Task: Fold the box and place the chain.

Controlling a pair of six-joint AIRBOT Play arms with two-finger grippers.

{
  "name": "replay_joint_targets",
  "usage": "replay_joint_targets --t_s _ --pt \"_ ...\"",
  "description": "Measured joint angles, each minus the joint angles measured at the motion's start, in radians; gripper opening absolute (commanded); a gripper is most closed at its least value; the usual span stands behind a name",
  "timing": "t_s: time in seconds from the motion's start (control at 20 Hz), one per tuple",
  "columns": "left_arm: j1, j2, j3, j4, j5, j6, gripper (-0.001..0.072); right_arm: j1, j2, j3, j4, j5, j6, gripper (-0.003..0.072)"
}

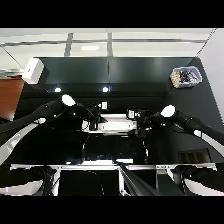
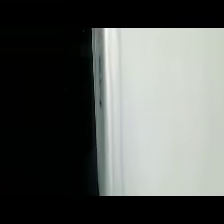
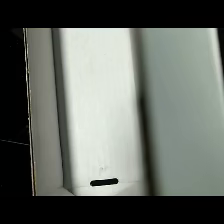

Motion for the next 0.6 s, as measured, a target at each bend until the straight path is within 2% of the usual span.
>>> replay_joint_targets --t_s 0.1,0.15,0.2,0.3,0.35,0.4,0.45,0.6 --pt "0.0 0.0 0.0 0.0 0.0 0.0 0.0028 0.0 0.0 0.0 0.0 0.0 0.0 0.0591" --pt "0.0 0.0 0.001 0.0 -0.001 -0.005 0.0036 0.0 0.0 0.0 0.0 0.0 0.0 0.0544" --pt "0.0 0.0 0.002 0.0 -0.001 -0.014 0.0118 0.0 0.0 0.0 0.0 -0.002 0.0 0.0481" --pt "0.0 0.0 0.006 0.002 -0.005 -0.038 0.0251 0.0 0.0 0.0 0.0 -0.002 0.001 0.048" --pt "0.0 0.001 0.01 0.002 -0.005 -0.046 0.0365 0.0 0.0 0.0 -0.001 -0.002 0.001 0.048" --pt "0.0 0.004 0.013 0.002 -0.005 -0.054 0.0544 0.0 0.0 0.0 -0.001 -0.002 0.001 0.048" --pt "0.001 0.009 0.017 0.002 -0.006 -0.062 0.0655 0.0 0.0 0.0 -0.001 -0.002 0.001 0.048" --pt "0.015 0.053 0.026 0.011 -0.029 -0.121 0.0663 0.0 0.0 0.0 -0.002 -0.001 0.0 0.048"
